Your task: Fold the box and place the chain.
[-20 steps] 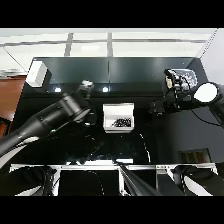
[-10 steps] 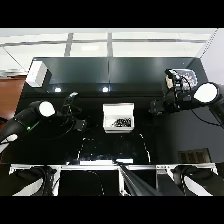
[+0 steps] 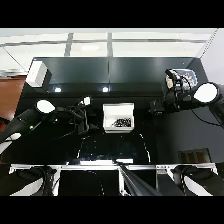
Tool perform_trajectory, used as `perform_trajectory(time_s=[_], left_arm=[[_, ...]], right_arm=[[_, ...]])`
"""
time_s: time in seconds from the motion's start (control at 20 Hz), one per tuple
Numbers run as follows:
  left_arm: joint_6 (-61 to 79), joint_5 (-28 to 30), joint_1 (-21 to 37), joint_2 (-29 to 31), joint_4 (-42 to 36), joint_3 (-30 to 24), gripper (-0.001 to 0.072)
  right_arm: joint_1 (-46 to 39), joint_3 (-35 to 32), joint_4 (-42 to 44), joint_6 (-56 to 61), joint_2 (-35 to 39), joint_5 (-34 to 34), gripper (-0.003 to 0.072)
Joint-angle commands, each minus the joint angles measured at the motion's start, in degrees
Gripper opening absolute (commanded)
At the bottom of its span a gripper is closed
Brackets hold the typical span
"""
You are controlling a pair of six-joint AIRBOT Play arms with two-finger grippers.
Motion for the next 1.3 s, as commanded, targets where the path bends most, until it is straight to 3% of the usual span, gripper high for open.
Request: perform_trajectory(time_s=[0.0,0.45,0.75,1.05,1.1,1.2,1.25], left_arm=[[12.3,-0.6,-0.8,-3.3,-6.2,0.0,0.0713],[12.3,1.0,-2.1,-8.2,-7.5,0.2,0.0713],[8.7,1.0,-2.5,-11.8,-7.1,4.4,0.0714],[8.9,2.9,-6.4,-12.0,-3.5,4.9,0.0703],[9.0,3.0,-6.6,-12.0,-3.5,4.9,0.0679],[9.0,3.0,-6.8,-12.0,-3.5,4.9,0.0387],[9.0,3.0,-6.8,-12.0,-3.5,4.9,0.0348]], right_arm=[[0.0,0.0,0.0,0.0,0.0,-0.1,0.0264],[0.0,0.0,0.2,0.0,0.0,-0.1,0.0264],[0.2,0.0,0.3,0.0,0.0,-1.6,0.0264],[0.2,0.0,0.3,0.0,0.0,-3.4,0.0264],[0.2,0.0,0.2,0.0,0.0,-4.1,0.0264],[0.2,0.0,0.2,0.0,-0.2,-7.1,0.0267],[0.2,-0.2,0.4,0.3,-0.6,-9.4,0.0341]])
